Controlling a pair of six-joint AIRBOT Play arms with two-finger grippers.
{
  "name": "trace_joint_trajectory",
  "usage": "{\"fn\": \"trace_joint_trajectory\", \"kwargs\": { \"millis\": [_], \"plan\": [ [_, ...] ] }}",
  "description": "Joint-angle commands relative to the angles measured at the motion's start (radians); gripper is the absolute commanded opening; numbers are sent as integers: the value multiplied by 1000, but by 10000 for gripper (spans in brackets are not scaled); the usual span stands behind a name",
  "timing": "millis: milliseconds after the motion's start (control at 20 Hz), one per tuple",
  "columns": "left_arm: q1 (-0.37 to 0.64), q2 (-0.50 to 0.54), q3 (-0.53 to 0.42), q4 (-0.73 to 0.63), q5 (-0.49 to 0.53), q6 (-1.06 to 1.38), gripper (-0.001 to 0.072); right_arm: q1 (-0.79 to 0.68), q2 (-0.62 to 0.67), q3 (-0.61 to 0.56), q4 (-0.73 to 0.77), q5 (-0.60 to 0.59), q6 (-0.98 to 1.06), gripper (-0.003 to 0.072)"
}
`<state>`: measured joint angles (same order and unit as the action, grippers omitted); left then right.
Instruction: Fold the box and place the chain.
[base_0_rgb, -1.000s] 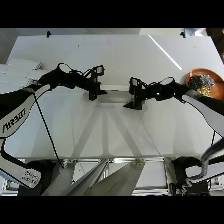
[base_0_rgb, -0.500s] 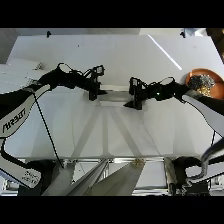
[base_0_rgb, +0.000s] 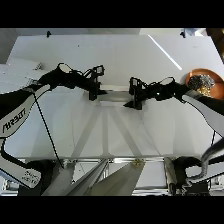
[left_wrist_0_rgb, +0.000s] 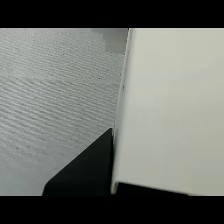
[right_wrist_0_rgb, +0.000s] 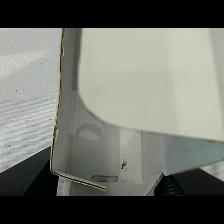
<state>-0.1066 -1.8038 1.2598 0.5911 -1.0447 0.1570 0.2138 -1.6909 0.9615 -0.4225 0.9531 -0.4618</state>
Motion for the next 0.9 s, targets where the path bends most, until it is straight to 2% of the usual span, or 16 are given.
{"fn": "trace_joint_trajectory", "kwargs": {
  "millis": [0, 350, 600, 650, 750, 800, 850],
  "plan": [
    [0, 0, 0, 0, -2, 0, 11, 1, -1, 1, 0, 1, 0, 521],
    [-1, 0, 0, 0, -2, 0, 12, 1, -1, 1, 0, 1, 0, 521],
    [-1, 0, 0, -26, 23, 0, 53, 1, -1, 1, 0, 1, 0, 521],
    [-1, 0, 0, -26, 21, 0, 104, 1, -1, 1, 0, 1, 0, 521],
    [-1, 0, 0, -26, 20, 0, 404, 1, -1, 1, 0, 1, 0, 521],
    [-1, 2, 0, -26, 20, 0, 467, 1, -1, 1, 0, 1, 0, 521],
    [0, 5, 0, -25, 19, 0, 467, 1, -1, 1, 0, 1, 0, 521]
  ]
}}
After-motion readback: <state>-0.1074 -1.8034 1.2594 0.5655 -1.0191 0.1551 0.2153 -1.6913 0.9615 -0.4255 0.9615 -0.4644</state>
